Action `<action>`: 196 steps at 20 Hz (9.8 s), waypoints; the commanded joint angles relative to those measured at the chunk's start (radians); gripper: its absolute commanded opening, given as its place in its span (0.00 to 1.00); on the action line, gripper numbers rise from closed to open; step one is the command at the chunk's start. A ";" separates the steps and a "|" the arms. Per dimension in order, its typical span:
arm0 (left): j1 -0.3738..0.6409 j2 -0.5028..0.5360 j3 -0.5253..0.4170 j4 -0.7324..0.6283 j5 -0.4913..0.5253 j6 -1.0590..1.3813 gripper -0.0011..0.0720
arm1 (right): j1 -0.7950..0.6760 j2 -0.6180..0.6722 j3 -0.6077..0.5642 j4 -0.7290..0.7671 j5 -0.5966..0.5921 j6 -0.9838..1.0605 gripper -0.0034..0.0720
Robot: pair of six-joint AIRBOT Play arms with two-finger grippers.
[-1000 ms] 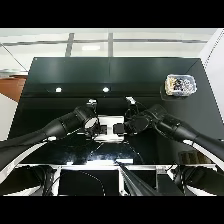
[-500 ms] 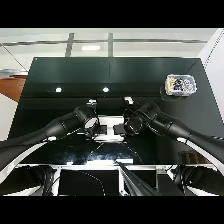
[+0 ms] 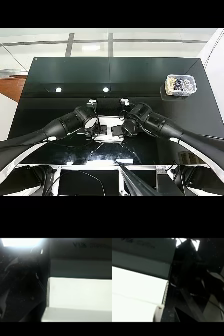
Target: Fold the box and place the chain.
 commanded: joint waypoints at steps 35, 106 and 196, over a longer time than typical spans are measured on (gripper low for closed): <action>0.000 0.000 0.000 0.000 0.000 0.000 0.06 | 0.006 -0.066 0.024 -0.041 0.050 0.098 0.32; 0.000 0.000 0.000 -0.001 0.004 -0.011 0.06 | -0.155 0.273 0.078 0.043 -0.176 -0.224 0.55; 0.003 0.000 0.000 0.004 0.008 -0.011 0.06 | -1.097 -0.142 0.554 0.317 -0.032 -0.473 0.08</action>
